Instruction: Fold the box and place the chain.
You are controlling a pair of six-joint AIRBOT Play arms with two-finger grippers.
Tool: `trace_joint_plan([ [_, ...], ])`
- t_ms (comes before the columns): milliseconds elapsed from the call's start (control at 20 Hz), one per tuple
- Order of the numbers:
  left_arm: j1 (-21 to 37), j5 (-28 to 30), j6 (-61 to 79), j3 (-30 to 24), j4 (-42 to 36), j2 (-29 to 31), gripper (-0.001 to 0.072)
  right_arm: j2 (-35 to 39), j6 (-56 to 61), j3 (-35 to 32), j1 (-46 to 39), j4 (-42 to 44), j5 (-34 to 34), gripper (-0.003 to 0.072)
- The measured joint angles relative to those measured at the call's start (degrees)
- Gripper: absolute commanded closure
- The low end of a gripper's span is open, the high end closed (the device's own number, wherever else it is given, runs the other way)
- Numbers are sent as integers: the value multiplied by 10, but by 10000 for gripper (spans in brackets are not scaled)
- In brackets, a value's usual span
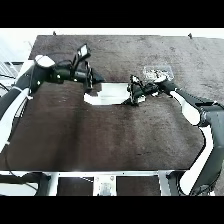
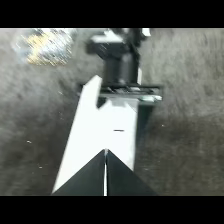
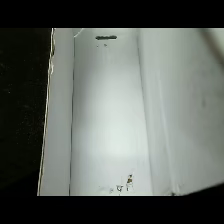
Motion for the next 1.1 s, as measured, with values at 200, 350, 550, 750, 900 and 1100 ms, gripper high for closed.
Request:
trace_joint_plan([
  [200,-21,28,13,-68,0,-2,694,0,0,0,0,0,0,92],
  [350,-26,49,28,-84,-8,-22,694,0,0,0,0,0,0,93],
  [550,-28,104,49,-71,-24,-62,695,0,0,0,0,0,0,92],
  [750,-28,130,54,-10,-27,-108,694,0,0,0,0,0,0,92],
  [900,-28,147,47,42,-21,-139,694,0,0,0,0,0,0,92],
  [1100,-28,178,25,80,2,-166,691,0,0,0,0,0,0,92],
])
